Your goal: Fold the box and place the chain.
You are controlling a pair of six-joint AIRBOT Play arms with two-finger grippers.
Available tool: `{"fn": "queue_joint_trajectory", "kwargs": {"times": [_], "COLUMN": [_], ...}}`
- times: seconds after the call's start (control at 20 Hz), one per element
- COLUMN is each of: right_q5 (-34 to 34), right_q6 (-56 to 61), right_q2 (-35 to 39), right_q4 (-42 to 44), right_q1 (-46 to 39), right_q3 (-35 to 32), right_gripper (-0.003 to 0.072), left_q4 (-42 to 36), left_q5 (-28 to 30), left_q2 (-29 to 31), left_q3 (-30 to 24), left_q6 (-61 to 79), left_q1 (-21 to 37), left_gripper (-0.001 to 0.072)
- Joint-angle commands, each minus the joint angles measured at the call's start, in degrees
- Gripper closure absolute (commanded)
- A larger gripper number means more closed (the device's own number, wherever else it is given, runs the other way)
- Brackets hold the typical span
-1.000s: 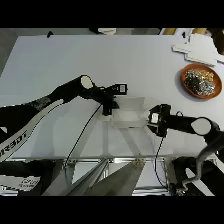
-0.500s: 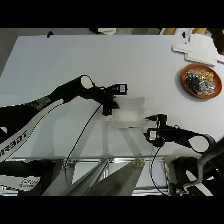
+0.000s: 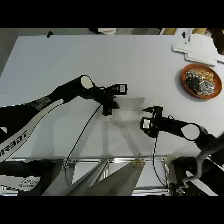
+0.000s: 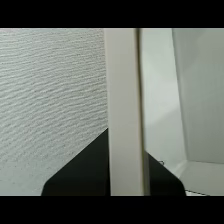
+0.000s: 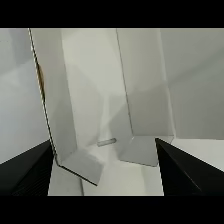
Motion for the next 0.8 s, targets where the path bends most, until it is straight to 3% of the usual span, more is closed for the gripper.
{"fn": "queue_joint_trajectory", "kwargs": {"times": [0.0,0.2,0.75], "right_q5": [3.1,8.24,13.11], "right_q6": [-2.73,-7.3,-14.62], "right_q2": [-3.82,-5.22,-5.68], "right_q4": [3.87,5.88,11.87], "right_q1": [-1.51,-4.66,-12.33], "right_q3": [3.54,4.28,4.39], "right_gripper": [-0.002,-0.002,-0.0019], "left_q4": [0.0,0.0,0.02], "left_q5": [0.0,0.0,0.0], "left_q2": [0.0,0.0,0.0], "left_q3": [0.0,0.0,0.0], "left_q6": [0.02,0.0,0.02], "left_q1": [-0.02,-0.02,-0.02], "left_gripper": [0.07,0.07,0.07]}}
